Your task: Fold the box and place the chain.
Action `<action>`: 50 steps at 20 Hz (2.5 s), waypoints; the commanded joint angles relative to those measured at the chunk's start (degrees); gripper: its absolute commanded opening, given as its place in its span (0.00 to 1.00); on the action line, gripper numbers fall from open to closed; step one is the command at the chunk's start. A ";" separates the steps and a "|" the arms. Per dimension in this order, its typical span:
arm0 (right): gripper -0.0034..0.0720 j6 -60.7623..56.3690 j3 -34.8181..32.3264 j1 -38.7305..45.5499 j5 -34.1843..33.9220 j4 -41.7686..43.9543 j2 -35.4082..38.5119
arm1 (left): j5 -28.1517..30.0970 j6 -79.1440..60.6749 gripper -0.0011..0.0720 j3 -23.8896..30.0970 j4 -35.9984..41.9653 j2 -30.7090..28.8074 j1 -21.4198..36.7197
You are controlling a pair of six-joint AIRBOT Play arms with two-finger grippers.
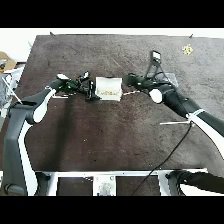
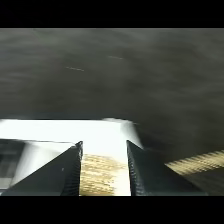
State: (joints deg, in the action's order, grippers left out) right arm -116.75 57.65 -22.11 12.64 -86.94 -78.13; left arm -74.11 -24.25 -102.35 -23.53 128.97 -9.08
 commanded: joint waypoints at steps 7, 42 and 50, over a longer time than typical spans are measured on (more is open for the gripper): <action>0.47 -0.07 -4.39 13.97 -6.80 8.15 -11.87 | 0.02 -0.02 0.40 0.02 0.00 0.04 -0.04; 0.04 -0.09 2.32 -15.63 -22.84 14.19 -8.39 | 0.00 -0.02 0.40 0.02 0.00 0.04 -0.04; 0.50 0.20 1.73 -11.98 -14.03 11.54 -8.13 | 0.02 -0.02 0.40 0.02 0.00 0.04 -0.04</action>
State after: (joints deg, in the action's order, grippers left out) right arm -116.71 59.42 -35.81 -4.60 -73.58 -86.65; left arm -74.11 -24.25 -102.35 -23.51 128.99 -9.08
